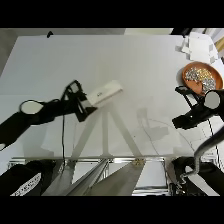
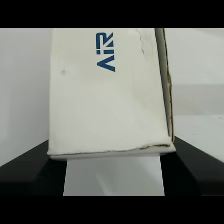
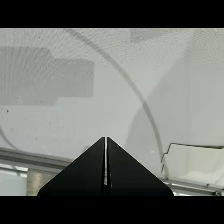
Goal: Fold the box and place the chain.
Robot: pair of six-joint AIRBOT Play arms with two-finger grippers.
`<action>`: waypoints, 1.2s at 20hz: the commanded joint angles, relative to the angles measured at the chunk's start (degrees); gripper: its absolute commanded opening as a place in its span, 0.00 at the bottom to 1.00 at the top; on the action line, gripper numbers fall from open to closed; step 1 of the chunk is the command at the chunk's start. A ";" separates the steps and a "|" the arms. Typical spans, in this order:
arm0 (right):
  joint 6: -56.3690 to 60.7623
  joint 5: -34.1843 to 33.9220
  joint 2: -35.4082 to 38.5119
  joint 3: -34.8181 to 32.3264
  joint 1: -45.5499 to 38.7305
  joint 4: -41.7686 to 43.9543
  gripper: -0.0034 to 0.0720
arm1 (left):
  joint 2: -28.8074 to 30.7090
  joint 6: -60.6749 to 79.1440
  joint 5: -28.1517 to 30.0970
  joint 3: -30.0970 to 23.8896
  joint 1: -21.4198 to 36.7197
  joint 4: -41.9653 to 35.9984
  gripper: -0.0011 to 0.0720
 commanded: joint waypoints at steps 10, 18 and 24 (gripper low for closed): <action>0.02 0.04 -0.02 0.00 -0.02 0.02 0.07 | 17.62 -53.55 -2.40 -0.79 35.01 53.42 0.02; 0.02 0.07 -0.02 0.00 -0.02 0.02 0.07 | 7.30 -53.48 -7.34 -1.97 36.11 53.64 0.02; 0.02 0.07 -0.02 0.00 -0.02 0.02 0.07 | 1.75 -53.48 -9.88 -1.99 36.11 53.66 0.09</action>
